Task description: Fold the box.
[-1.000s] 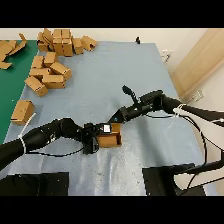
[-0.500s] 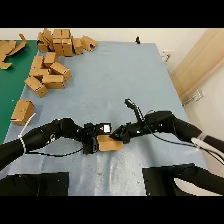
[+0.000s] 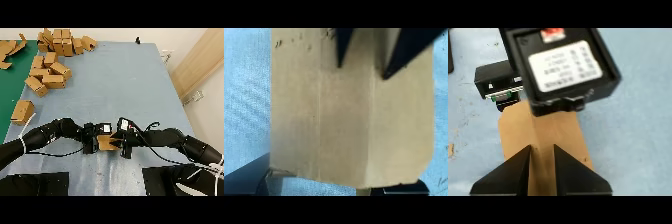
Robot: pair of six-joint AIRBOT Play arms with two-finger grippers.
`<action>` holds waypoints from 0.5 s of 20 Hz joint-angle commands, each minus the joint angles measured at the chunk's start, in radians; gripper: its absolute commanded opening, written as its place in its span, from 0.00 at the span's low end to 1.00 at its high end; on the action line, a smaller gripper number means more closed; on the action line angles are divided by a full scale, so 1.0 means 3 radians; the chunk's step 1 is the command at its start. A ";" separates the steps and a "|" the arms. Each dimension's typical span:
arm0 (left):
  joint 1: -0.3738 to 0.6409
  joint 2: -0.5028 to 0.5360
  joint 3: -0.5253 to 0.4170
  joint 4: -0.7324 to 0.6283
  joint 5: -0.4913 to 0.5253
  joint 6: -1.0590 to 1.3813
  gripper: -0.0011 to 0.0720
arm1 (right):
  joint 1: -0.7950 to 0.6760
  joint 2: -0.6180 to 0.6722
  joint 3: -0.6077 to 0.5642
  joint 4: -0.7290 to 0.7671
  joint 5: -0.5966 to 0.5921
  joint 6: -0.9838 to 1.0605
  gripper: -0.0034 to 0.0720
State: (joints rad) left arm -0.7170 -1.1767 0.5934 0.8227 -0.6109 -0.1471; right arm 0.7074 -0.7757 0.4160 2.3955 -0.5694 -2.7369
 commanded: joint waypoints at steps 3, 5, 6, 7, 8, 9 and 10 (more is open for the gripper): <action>-0.0001 0.0001 -0.0001 0.0000 0.0000 0.0000 0.59 | 0.0122 0.0072 0.0001 -0.0682 0.0219 0.0015 0.36; -0.0001 0.0001 -0.0001 0.0000 0.0000 0.0000 0.59 | 0.0122 0.0070 0.0001 -0.0829 0.0216 -0.0028 0.43; -0.0001 0.0001 -0.0001 0.0000 0.0000 0.0000 0.59 | 0.0122 0.0070 0.0001 -0.0852 0.0212 -0.0093 0.60; -0.0001 0.0001 -0.0001 0.0000 0.0000 0.0000 0.59 | 0.0122 0.0070 0.0001 -0.0844 0.0205 -0.0179 0.60; -0.0001 0.0001 -0.0001 0.0000 0.0000 0.0000 0.59 | 0.0130 0.0070 0.0001 -0.0839 0.0202 -0.0243 0.60; -0.0001 0.0001 -0.0001 0.0000 0.0000 0.0000 0.59 | 0.0149 0.0070 0.0001 -0.0843 0.0201 -0.0278 0.60; -0.0001 0.0001 -0.0001 0.0000 0.0000 0.0000 0.59 | 0.0181 0.0070 0.0001 -0.0844 0.0201 -0.0284 0.60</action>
